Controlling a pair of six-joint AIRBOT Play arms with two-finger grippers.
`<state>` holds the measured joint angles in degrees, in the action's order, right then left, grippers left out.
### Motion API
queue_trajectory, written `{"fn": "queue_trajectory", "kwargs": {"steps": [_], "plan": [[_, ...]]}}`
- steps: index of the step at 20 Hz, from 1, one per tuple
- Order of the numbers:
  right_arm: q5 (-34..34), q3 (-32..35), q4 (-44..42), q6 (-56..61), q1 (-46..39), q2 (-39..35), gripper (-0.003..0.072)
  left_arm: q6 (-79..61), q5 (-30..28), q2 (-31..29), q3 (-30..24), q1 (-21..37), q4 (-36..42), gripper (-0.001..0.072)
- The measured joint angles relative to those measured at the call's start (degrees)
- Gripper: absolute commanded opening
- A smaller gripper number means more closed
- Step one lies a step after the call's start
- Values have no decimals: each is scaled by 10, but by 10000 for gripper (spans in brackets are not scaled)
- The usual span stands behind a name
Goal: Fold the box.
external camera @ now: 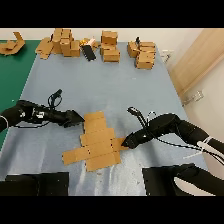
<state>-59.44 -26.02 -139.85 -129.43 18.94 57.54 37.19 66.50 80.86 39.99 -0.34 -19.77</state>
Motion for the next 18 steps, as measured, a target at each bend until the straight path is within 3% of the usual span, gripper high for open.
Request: {"fn": "queue_trajectory", "kwargs": {"steps": [8, 9, 10, 18], "plan": [[0, 0, 3, 0, 0, 0, 1, -26, 14, 55, 43, -89, 3, 567], [0, 0, 4, 0, 0, 0, 1, -33, 23, 57, 47, -94, 3, 450], [1, 0, 4, 0, 0, 1, 1, -40, 31, 59, 49, -96, 4, 407], [5, 0, 6, -1, 0, 7, 1, -76, 73, 63, 54, -104, 3, 404]]}}
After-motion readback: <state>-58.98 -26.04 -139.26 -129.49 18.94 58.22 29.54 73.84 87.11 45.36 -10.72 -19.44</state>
